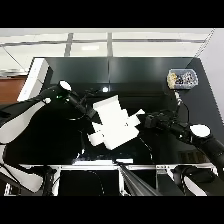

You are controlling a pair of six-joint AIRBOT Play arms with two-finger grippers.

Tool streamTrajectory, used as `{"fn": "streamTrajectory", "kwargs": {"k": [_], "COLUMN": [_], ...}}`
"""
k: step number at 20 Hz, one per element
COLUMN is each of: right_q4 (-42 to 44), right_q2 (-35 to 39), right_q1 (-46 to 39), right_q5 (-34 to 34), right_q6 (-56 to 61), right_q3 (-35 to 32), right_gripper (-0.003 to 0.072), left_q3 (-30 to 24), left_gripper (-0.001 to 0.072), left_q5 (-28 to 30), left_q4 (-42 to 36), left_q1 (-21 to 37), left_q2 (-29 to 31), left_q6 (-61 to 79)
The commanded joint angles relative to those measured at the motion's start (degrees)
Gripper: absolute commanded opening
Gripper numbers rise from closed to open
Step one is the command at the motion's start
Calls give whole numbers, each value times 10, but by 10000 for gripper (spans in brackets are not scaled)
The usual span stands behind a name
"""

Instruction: Fold the box and place the chain.

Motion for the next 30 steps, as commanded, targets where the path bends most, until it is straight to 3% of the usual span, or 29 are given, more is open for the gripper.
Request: {"fn": "streamTrajectory", "kwargs": {"k": [1,3,5,8,10,13,18,27,30], "right_q4": [-82,-221,-325,-370,-367,-296,-356,-355,-355], "right_q2": [1,1,1,1,1,1,0,0,0], "right_q1": [-15,-38,-54,-64,-63,-61,-30,-9,-9], "right_q5": [29,93,146,148,127,125,163,165,162], "right_q6": [0,0,0,0,0,0,-78,-141,-178], "right_q3": [23,75,121,144,144,144,135,61,40], "right_gripper": [638,638,638,638,638,638,638,639,638], "left_q3": [5,4,-10,-72,-107,-111,-110,-110,-110], "left_gripper": [21,19,19,22,23,24,24,25,24], "left_q5": [-5,-3,35,211,319,329,328,309,302], "left_q4": [14,43,66,71,73,129,134,140,186], "left_q1": [-1,-5,-19,-60,-88,-115,-138,-152,-177], "left_q2": [11,43,103,221,265,254,208,168,164], "left_q6": [5,5,23,127,230,370,383,384,369]}}
